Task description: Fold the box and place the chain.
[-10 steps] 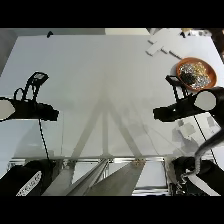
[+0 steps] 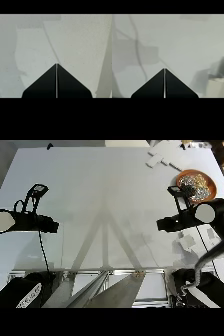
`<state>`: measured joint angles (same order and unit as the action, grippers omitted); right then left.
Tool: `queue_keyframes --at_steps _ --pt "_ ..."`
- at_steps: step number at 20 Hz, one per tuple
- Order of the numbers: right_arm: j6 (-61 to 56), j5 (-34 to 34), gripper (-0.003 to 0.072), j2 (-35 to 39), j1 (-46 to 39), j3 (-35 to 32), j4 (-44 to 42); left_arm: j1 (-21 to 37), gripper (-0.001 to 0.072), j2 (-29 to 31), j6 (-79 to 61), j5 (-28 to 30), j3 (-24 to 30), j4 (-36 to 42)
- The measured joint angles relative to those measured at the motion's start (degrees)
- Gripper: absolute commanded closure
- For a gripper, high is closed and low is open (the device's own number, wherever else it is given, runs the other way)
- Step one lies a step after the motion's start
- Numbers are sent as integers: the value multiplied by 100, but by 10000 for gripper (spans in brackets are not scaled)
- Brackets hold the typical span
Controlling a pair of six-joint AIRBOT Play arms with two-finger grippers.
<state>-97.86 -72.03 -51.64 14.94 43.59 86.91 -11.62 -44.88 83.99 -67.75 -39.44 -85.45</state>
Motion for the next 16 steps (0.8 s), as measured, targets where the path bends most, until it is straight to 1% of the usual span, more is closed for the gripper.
queue_keyframes --at_steps 2,5,7,9,12,13,15,16 --pt "42 -20 673 -4 -496 74 616 0 698 0 0 0 0 0" --pt "356 184 673 -35 -1753 398 1150 0 698 0 0 2 0 0" --pt "522 422 671 -151 -2664 658 1283 0 698 0 0 0 0 -2" --pt "623 608 670 -422 -3449 914 1325 0 698 0 0 0 0 -2" --pt "739 822 669 -942 -4253 1207 1390 0 698 0 0 2 0 -2" --pt "844 916 658 -1078 -4448 1272 1456 0 698 0 0 0 0 -2" --pt "1316 1104 285 -1261 -4728 1357 1628 0 698 0 0 0 0 -2" --pt "1569 1204 280 -1342 -4839 1386 1786 0 698 2 0 0 0 -2"
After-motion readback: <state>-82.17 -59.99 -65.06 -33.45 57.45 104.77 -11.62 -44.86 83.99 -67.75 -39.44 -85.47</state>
